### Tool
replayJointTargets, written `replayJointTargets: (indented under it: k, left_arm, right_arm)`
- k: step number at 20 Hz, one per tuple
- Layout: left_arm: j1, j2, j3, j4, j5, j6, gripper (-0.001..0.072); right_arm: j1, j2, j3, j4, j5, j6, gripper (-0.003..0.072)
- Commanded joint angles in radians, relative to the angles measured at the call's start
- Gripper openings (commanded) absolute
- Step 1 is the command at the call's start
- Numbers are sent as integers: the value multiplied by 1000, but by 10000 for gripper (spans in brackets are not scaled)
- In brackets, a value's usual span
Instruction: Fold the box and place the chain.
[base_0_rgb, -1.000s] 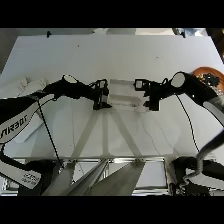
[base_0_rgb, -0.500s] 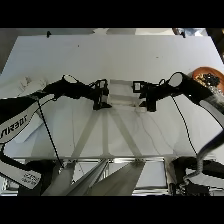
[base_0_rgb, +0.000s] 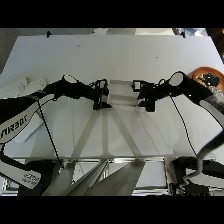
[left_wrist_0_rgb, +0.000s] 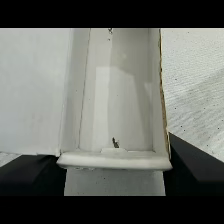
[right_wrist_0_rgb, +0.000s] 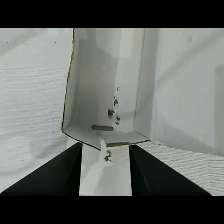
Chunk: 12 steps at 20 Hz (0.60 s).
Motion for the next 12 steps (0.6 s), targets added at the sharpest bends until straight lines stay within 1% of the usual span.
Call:
replayJointTargets:
  k: [1,2,3,5,9,12]
  left_arm:
    - [1,1,0,0,0,0,300]
    - [1,1,0,0,0,0,300]
    - [1,1,0,0,0,0,300]
    - [1,1,0,0,0,0,300]
    - [1,1,0,0,0,0,300]
    - [1,1,0,0,0,0,300]
  right_arm:
    - [1,-1,0,9,-15,-8,246]
    - [1,-1,0,10,-15,-8,198]
    - [1,-1,0,9,-14,-8,167]
    - [1,-1,0,25,-13,-8,167]
    - [1,-5,0,111,-16,-8,168]
    - [1,-37,0,111,-16,-7,186]
